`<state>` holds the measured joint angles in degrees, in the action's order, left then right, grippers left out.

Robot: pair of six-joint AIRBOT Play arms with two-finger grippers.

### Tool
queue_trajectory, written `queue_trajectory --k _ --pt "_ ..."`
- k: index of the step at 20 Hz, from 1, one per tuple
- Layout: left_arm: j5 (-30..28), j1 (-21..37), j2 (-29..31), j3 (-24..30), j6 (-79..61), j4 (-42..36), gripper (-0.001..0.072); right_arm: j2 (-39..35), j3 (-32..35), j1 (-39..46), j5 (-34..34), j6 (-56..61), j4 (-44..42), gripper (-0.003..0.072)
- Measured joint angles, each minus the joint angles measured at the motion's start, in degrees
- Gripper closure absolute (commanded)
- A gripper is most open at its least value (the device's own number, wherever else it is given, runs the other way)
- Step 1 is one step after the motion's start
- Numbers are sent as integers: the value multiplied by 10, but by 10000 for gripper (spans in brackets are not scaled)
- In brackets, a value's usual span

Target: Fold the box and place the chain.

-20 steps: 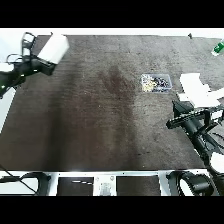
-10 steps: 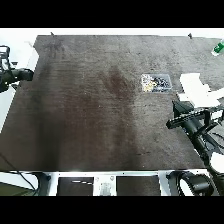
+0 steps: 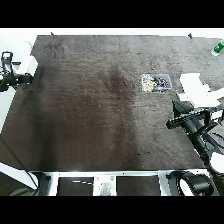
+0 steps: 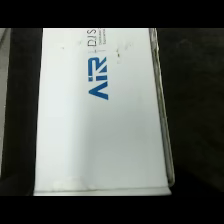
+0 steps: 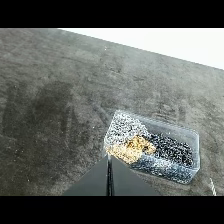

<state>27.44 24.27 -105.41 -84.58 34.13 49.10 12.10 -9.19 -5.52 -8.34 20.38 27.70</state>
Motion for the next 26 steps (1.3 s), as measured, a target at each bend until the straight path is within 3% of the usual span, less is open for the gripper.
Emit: queue_trajectory --k 11,13,14,16,17,22,26 --pt "-31 0 -50 -22 14 29 686 0 0 0 0 0 0 677" --pt "-26 0 -56 -26 17 29 174 0 0 0 0 0 0 677" --pt "-26 0 -57 -27 17 29 93 0 0 0 0 0 0 677" --pt "-28 0 -59 -29 18 30 85 0 0 0 0 0 0 677" --pt "-29 0 -59 -30 18 30 -11 0 0 0 0 0 0 677" --pt "-24 0 -58 -50 25 43 -11 0 0 0 0 0 0 677" --pt "15 0 -57 -87 57 82 -11 0 0 0 0 0 0 676"
